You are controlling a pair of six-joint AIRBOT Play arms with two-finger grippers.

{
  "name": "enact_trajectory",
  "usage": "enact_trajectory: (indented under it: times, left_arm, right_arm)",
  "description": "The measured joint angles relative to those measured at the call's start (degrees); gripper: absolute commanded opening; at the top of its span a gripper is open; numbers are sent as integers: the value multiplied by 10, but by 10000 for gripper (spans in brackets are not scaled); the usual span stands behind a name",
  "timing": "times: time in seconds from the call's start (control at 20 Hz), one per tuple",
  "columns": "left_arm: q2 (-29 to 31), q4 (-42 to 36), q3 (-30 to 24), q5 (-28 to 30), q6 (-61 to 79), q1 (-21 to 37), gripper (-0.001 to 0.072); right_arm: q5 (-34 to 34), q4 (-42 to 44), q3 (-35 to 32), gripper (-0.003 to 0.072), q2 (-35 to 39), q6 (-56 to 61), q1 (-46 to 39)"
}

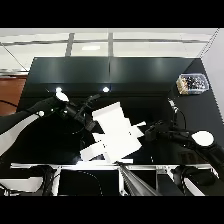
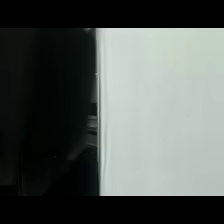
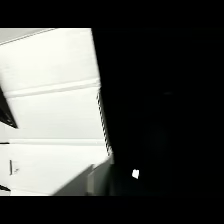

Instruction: Fold the box and place the chain.

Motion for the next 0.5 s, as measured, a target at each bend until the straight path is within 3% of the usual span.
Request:
enact_trajectory:
  times: [0.3,0.5]
  left_arm:
    - [71,50,20,12,9,-8,22]
    - [160,137,17,108,68,-64,25]
  right_arm:
    - [96,-161,72,643,0,40,-104]
    - [138,-266,129,643,0,47,-161]
